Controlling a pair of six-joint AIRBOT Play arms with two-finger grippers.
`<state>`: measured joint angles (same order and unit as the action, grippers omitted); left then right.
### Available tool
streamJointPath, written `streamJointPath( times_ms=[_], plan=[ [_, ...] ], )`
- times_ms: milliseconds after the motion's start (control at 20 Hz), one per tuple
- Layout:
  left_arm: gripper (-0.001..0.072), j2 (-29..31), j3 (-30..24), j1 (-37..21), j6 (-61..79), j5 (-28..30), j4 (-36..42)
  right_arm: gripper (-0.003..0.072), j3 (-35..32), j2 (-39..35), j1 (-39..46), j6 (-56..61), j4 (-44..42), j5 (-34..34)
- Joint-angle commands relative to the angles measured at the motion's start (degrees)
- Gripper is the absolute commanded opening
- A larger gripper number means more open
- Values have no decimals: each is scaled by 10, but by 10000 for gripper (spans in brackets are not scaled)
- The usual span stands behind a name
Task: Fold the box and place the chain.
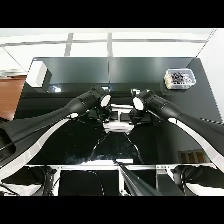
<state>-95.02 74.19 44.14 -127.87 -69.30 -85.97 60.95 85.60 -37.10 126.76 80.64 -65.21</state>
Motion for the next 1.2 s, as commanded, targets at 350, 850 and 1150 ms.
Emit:
streamJointPath(
  times_ms=[350, 850, 1150],
  plan=[
    [23, 0, 0, 0, 1, 1, -1, 142, 1, 8, -2, 12, 0, 4],
    [24, 0, 0, 0, 1, 0, -1, 432, 19, 6, 2, 6, -13, -11],
    [23, 0, 0, 0, 1, 1, -1, 426, 74, -45, 2, -45, 28, -83]
  ],
)
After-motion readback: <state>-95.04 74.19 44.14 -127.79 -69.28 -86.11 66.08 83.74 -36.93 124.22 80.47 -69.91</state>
